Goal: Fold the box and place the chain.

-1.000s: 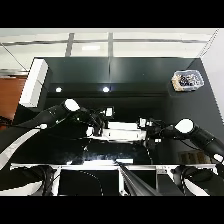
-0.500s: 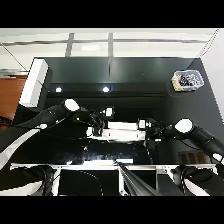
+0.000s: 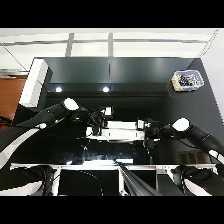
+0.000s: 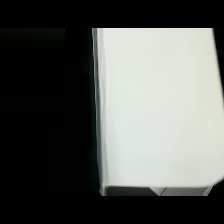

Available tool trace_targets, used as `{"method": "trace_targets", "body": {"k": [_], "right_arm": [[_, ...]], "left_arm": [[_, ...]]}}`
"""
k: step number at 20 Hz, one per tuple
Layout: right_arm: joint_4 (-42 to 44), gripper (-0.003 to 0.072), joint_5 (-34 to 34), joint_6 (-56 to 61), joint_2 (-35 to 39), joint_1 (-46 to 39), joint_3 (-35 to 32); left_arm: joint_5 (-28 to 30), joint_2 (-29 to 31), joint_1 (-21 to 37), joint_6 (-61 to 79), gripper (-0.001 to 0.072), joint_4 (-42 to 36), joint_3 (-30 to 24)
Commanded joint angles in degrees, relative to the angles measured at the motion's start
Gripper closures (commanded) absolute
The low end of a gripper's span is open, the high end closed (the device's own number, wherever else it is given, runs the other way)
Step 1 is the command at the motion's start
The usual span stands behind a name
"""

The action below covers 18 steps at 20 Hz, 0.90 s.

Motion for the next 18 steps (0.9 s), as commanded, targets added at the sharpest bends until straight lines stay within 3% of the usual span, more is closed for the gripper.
{"method": "trace_targets", "body": {"k": [1, 18], "right_arm": [[0.2, -0.0017, -1.3, -1.3, -1.1, 0.0, 0.0], [0.2, -0.0017, -2.1, -1.3, -2.1, 0.2, 0.0]], "left_arm": [[0.1, 0.0, 0.0, 0.1, 0.0686, 0.0, 0.0], [0.1, 0.0, 0.0, 0.1, 0.0685, 0.0, 0.0]]}}
